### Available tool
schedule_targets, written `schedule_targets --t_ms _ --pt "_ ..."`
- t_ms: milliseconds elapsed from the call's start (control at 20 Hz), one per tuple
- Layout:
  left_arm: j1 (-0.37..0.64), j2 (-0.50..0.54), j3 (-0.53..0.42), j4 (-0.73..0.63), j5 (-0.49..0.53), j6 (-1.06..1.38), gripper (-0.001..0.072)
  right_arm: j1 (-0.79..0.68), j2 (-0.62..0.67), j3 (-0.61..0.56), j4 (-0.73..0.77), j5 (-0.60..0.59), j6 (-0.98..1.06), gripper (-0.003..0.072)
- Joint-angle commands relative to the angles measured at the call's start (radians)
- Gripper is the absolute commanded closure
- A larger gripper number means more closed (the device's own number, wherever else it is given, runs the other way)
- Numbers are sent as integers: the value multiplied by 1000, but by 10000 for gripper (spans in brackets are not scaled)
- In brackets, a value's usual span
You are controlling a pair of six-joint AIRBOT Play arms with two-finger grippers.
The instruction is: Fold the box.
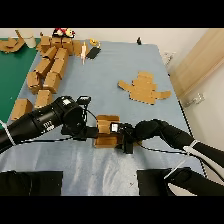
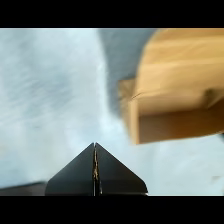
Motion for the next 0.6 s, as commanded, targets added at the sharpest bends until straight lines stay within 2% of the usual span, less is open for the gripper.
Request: schedule_targets --t_ms 0,50,150,250,300,400,450,500,550 --pt "2 34 -64 6 -54 69 699 0 -1 0 0 0 0 140" --pt "3 67 -114 3 11 84 699 0 -1 0 0 0 0 140" --pt "11 159 -228 -74 204 266 699 0 -1 0 0 0 0 141" --pt "67 252 -343 -267 350 623 699 0 -1 0 0 0 0 140" --pt "124 280 -386 -411 359 824 699 0 -1 0 0 0 0 140" --pt "269 287 -436 -743 246 1271 699 0 -1 0 0 0 0 140" --pt "327 278 -444 -852 196 1466 699 0 -1 0 0 0 0 140" --pt "357 271 -443 -878 213 1592 699 0 -1 0 0 0 0 140" --pt "365 269 -443 -860 272 1669 699 0 -1 0 0 0 0 140"
